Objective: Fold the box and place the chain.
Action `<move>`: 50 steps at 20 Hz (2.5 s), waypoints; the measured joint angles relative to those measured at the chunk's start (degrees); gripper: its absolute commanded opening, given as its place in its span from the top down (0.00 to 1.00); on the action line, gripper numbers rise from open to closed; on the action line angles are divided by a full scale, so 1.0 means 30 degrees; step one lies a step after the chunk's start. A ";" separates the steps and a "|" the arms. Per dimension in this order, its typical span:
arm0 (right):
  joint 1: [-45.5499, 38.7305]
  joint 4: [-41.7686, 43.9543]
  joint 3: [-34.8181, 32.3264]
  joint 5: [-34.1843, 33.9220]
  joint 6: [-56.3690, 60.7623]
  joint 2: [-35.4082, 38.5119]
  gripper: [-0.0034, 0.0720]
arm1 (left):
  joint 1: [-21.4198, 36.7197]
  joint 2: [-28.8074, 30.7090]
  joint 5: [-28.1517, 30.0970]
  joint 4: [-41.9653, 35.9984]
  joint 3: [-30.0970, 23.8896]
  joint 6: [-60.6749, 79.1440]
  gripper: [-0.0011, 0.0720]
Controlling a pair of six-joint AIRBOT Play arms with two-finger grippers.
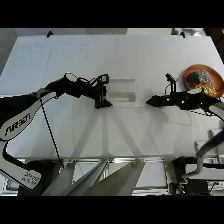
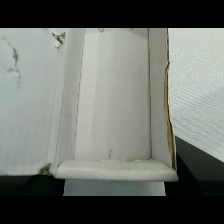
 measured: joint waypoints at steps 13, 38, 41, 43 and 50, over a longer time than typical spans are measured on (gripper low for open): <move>0.0488 0.2885 -0.0007 0.1188 -0.1304 -0.0087 0.95 | 0.0000 0.0000 0.0000 0.0007 0.0000 -0.0007 0.63; 0.1341 0.6477 -0.0007 0.3053 -0.4044 -0.0015 0.78 | 0.0000 0.0000 0.0000 0.0007 0.0000 -0.0007 0.63; 0.1362 0.6470 -0.0007 0.2914 -0.4401 -0.0015 0.78 | 0.0000 0.0000 0.0000 0.0007 0.0000 -0.0007 0.63; 0.1392 0.6360 -0.0007 0.2732 -0.4561 0.0015 0.78 | 0.0000 0.0000 0.0000 0.0007 0.0000 0.0000 0.63; 0.2382 0.5355 -0.0007 0.0226 -0.4503 0.1435 0.61 | 0.0000 0.0000 0.0000 0.0007 0.0000 -0.0007 0.63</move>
